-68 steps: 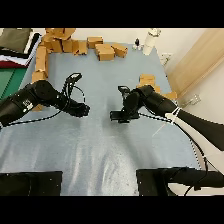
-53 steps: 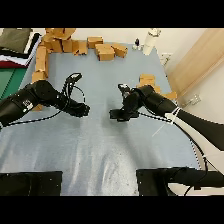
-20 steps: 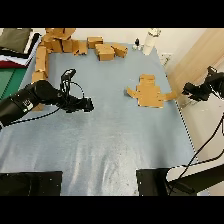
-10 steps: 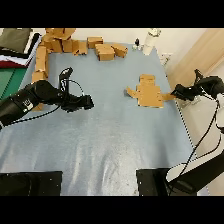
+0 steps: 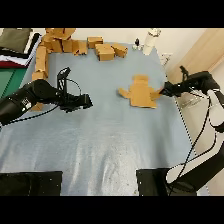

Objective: Fold the box.

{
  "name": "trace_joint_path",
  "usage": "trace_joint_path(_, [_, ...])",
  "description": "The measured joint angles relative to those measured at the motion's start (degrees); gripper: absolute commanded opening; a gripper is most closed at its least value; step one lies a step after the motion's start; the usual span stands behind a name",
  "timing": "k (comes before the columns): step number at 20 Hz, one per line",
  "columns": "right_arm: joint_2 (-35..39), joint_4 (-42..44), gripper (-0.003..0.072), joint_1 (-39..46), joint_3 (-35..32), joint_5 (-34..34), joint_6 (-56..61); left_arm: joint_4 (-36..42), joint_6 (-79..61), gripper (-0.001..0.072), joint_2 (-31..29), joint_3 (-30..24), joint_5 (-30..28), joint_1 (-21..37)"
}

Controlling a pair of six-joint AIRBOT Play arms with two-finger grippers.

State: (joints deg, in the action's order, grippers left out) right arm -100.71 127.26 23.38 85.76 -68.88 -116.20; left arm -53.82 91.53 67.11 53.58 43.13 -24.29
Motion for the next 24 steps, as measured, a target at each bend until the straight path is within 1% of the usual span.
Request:
trace_joint_path(2, [2.4, 0.9, 0.0001, -3.3, -3.3, -1.3, 0.9, 0.5, -0.3, 0.0689, 0.0, 0.0, 2.2, 2.1])
trace_joint_path(4, [6.6, 1.5, 0.0, -7.4, -9.0, -0.9, 1.9, 1.1, -1.3, 0.0689, 0.0, 0.0, 5.0, 4.5])
trace_joint_path(8, [18.5, 2.1, 0.0001, -15.8, -24.4, 4.5, 4.6, 4.3, -6.6, 0.0689, 0.0, 0.0, 10.7, 8.9])
trace_joint_path(11, [28.6, 2.6, 0.0, -23.3, -37.2, 10.1, 8.0, 6.3, -10.1, 0.0689, 0.7, -0.1, 13.7, 11.4])
trace_joint_path(13, [35.4, 2.8, 0.0001, -28.3, -45.0, 15.7, 10.6, 7.9, -12.2, 0.0689, 2.1, -0.2, 15.3, 12.9])
trace_joint_path(17, [46.6, 2.9, 0.0001, -37.9, -57.7, 27.9, 14.1, 13.7, -17.5, 0.0689, 7.5, -0.2, 18.8, 15.0])
trace_joint_path(19, [50.5, 3.0, 0.0001, -42.3, -62.2, 33.5, 15.5, 15.9, -19.8, 0.0689, 10.4, -0.2, 20.0, 15.3])
trace_joint_path(21, [53.3, 3.0, 0.0001, -46.1, -65.0, 37.2, 16.4, 17.1, -21.6, 0.0689, 12.6, -0.2, 20.7, 15.6])
trace_joint_path(24, [56.6, 3.1, 0.0001, -50.9, -67.2, 40.1, 17.0, 18.3, -23.7, 0.0689, 14.4, -0.2, 20.8, 15.7])
